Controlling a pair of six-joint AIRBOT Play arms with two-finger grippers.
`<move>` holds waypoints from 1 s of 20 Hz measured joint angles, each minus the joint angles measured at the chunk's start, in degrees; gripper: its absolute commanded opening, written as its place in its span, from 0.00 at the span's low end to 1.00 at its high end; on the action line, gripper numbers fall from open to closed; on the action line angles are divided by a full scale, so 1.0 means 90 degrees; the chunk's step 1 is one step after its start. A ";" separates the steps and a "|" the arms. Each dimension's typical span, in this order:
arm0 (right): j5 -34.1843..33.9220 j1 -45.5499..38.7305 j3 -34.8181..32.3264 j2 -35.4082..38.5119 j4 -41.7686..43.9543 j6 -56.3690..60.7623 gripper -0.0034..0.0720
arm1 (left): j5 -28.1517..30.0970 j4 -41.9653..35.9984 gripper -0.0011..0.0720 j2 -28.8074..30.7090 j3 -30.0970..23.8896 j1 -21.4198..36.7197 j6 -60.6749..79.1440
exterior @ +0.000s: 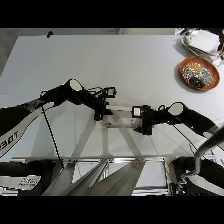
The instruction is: Fold the box and place the chain.
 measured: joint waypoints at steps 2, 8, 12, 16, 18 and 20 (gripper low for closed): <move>-0.0019 0.0000 0.0005 -0.0056 0.0143 -0.0177 0.93 | 0.0010 0.0007 0.03 0.0000 0.0000 0.0002 -0.0002; -0.0092 0.0000 0.0005 -0.0187 0.0325 -0.0437 0.90 | 0.0019 -0.0002 0.03 0.0000 0.0000 0.0002 -0.0002; -0.0138 0.0000 0.0005 -0.0323 0.0352 -0.0483 0.80 | 0.0019 -0.0012 0.03 0.0000 -0.0005 0.0000 -0.0002; -0.0148 0.0000 0.0005 -0.0369 0.0384 -0.0495 0.62 | 0.0019 -0.0012 0.03 0.0000 -0.0005 0.0000 -0.0005; -0.0160 0.0000 0.0007 -0.0379 0.0391 -0.0503 0.57 | 0.0022 -0.0012 0.03 0.0000 -0.0005 0.0000 -0.0005; -0.0194 0.0000 0.0005 -0.0384 0.0389 -0.0512 0.57 | 0.0022 -0.0012 0.03 0.0000 -0.0005 0.0000 -0.0005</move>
